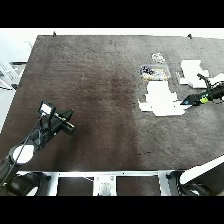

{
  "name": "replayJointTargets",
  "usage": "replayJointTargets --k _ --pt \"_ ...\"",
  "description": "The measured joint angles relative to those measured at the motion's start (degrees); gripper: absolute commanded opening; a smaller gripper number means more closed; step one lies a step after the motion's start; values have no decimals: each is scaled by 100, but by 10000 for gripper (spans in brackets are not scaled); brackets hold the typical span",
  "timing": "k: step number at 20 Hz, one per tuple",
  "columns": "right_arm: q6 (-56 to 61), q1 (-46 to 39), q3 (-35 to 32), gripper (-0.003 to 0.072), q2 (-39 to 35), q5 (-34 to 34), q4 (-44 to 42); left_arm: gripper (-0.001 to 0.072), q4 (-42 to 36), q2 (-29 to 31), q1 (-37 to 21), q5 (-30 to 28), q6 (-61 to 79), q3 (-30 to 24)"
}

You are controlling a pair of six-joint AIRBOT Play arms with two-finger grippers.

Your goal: Fold the box and place the chain.

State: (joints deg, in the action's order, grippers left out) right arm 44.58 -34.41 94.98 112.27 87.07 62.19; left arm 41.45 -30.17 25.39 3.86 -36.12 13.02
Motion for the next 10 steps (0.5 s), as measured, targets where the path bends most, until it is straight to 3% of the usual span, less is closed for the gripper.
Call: replayJointTargets --k 1,2,10 --pt "-17 0 0 219 50 111 -35 22 -2 0 0 0 0 0" --pt "-28 0 -2 2 96 223 -72 22 -2 0 0 0 0 0" --pt "-275 -96 -258 3 -142 774 -1281 21 -2 0 0 0 0 0"
